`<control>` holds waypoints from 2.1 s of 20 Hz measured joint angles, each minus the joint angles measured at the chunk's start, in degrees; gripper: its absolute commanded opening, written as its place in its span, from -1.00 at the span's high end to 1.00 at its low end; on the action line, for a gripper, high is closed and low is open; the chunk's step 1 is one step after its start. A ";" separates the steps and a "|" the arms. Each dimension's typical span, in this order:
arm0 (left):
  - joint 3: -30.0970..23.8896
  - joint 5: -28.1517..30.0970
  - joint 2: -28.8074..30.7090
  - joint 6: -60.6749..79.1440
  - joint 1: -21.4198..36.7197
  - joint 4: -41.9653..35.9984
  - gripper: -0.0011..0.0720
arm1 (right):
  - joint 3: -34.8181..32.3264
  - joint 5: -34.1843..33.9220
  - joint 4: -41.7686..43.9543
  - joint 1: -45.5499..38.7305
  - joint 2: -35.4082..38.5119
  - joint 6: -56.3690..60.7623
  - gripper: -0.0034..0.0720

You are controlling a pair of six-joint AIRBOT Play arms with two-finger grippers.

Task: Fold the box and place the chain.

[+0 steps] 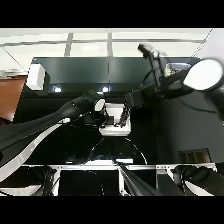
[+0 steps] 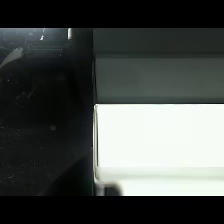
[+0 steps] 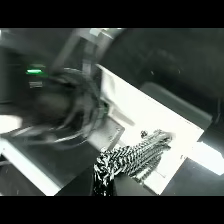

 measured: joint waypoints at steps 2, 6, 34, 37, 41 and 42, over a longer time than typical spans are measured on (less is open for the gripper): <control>0.00 0.04 0.00 0.00 0.00 0.02 0.90 | -5.70 -5.27 1.46 1.07 -0.83 1.18 0.84; 0.00 0.07 0.00 0.00 0.00 0.02 0.90 | -11.39 -11.56 1.92 2.45 -2.23 2.03 -0.11; -1.01 -4.39 14.78 -3.13 0.55 7.43 -0.98 | -13.11 -2.67 -25.73 -13.00 5.79 1.09 -0.09; -4.92 -7.85 20.68 -1.60 4.15 11.50 -0.97 | -13.11 -2.86 -25.83 -13.00 5.79 1.05 -0.09; -15.65 -7.08 28.61 0.85 15.50 12.61 -0.93 | -13.11 -3.15 -25.86 -13.00 5.79 0.98 -0.09; -18.75 -4.17 30.25 2.38 18.88 10.34 -0.93 | -13.11 -3.48 -25.83 -13.00 5.79 1.01 -0.09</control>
